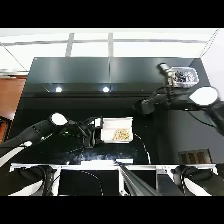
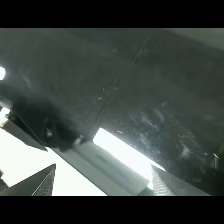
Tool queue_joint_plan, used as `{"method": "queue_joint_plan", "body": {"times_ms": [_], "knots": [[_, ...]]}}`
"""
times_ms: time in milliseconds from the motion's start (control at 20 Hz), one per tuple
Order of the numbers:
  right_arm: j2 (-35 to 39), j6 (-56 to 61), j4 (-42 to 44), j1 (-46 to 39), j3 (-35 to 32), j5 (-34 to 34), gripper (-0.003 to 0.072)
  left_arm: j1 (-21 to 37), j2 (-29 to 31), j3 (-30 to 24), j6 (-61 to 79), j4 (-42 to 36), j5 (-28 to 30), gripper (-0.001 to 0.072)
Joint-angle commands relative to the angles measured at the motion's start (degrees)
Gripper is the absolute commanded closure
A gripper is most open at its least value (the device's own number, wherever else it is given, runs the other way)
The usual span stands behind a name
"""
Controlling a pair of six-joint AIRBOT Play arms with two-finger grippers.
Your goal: Fold the box and place the chain.
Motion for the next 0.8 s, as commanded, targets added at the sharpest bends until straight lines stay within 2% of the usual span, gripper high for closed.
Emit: {"method": "queue_joint_plan", "body": {"times_ms": [0, 300, 450, 750], "knots": [[-7.9, -6.0, -0.1, 4.4, 0.7, -3.4, -0.0034, 0.0, 0.0, 0.1, 0.0, 0.0, 0.0, 0.0246], [-4.3, -35.3, 0.0, 4.7, 0.7, 6.2, -0.0034, 0.0, 0.0, 0.1, 0.0, 0.0, 0.0, 0.0246], [-3.8, -37.6, -0.7, 5.2, 0.1, 11.9, -0.0034, 0.0, 0.0, 0.1, 0.0, 0.0, 0.0, 0.0245], [-3.9, -40.0, -3.0, 10.2, -3.3, 8.9, -0.0034, 0.0, 0.0, 0.1, 0.0, 0.0, 0.0, 0.0245]]}}
